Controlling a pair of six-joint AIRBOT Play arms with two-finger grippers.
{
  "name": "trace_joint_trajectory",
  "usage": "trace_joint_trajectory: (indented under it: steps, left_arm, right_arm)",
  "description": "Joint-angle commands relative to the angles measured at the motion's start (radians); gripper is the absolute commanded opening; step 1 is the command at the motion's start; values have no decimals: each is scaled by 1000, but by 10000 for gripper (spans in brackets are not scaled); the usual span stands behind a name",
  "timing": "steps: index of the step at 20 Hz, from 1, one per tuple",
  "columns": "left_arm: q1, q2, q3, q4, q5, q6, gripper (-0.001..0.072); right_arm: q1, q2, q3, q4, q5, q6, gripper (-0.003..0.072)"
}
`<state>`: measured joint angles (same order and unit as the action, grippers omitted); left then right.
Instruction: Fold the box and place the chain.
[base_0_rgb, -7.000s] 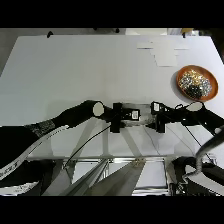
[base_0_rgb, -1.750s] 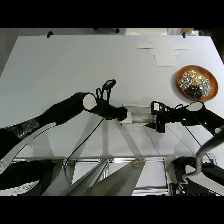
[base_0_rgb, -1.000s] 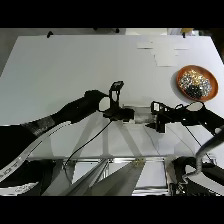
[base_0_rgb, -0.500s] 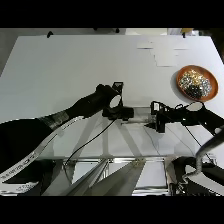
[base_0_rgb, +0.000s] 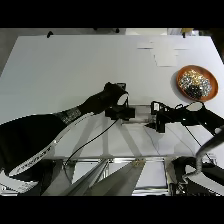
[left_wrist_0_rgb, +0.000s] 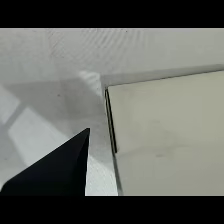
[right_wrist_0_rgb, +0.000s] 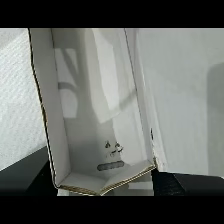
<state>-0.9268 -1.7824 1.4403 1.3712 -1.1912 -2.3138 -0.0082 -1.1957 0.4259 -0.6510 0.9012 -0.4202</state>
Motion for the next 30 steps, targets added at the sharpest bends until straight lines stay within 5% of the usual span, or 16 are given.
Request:
trace_joint_trajectory:
  steps: [1, 4, 7, 11, 13, 18, 20, 30]
  left_arm:
    - [-13, -23, 7, -2, -11, -29, 310]
    - [-16, -25, 8, 6, -10, -36, 230]
    - [-18, -25, 9, 14, -11, -45, 5]
    - [-26, -25, 9, 17, -15, -96, 9]
    - [-29, -25, 9, 17, -14, -96, 91]
    - [-28, -25, 9, 18, -5, -96, 93]
    - [-27, -25, 13, 22, -3, -96, 158]
    - [-12, -64, 98, 34, -152, -68, 157]
  right_arm:
    - [0, 1, 0, 0, 0, 0, 414]
    - [0, 1, 0, 0, 0, 0, 414]
    - [0, 1, 0, 0, 0, 0, 414]
    - [0, 1, 0, 0, 0, 0, 414]
    - [0, 1, 0, 0, 0, 0, 414]
    - [0, 1, 0, 0, 0, 0, 414]
    - [0, 1, 0, 0, 0, 0, 414]
    - [0, 1, 0, 0, 0, 0, 414]
